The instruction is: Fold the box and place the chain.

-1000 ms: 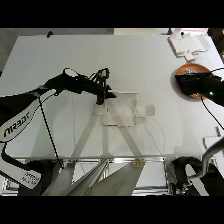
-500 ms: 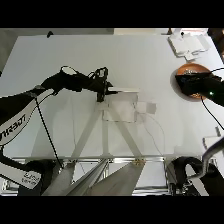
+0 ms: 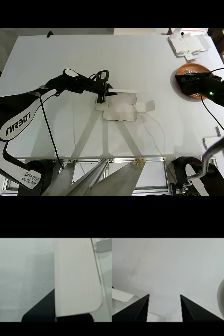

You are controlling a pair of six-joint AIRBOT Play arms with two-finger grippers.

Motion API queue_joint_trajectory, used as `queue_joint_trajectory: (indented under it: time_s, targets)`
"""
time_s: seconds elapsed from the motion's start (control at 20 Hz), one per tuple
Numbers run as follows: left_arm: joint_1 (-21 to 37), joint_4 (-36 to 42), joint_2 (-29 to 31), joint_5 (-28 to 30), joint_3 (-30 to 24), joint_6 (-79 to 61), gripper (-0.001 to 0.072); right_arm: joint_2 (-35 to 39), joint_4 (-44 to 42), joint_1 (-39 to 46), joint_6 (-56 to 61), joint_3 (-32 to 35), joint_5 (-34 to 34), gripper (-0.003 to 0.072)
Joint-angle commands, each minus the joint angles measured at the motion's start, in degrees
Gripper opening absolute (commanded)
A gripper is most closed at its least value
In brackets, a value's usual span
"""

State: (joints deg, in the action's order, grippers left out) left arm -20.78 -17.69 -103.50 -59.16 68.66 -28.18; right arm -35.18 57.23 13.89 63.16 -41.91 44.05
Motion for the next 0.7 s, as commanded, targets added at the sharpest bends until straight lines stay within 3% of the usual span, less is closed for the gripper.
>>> queue_joint_trajectory:
  time_s: [0.0,0.4,0.55,0.6,0.65]
  targets:
    - [-0.04,-0.13,-0.70,0.02,-0.04,0.13,0.0000,-0.04,-0.02,0.04,0.00,-0.04,-0.17,0.0406]
    - [-0.04,-0.11,-0.70,0.02,-0.04,0.11,0.0016,0.22,-0.59,0.04,-0.26,-0.13,-1.81,0.0406]
    - [-0.02,-0.11,-0.70,0.00,-0.04,0.11,0.0016,1.55,-7.96,0.00,-10.38,-0.68,2.64,0.0410]
    - [-0.02,-0.11,-0.70,0.02,-0.04,0.11,0.0016,2.05,-12.15,-0.02,-16.31,-0.98,7.34,0.0460]
    - [-0.04,-0.11,-0.70,0.02,-0.04,0.11,0.0016,2.47,-16.48,0.00,-22.71,-1.16,12.63,0.0609]
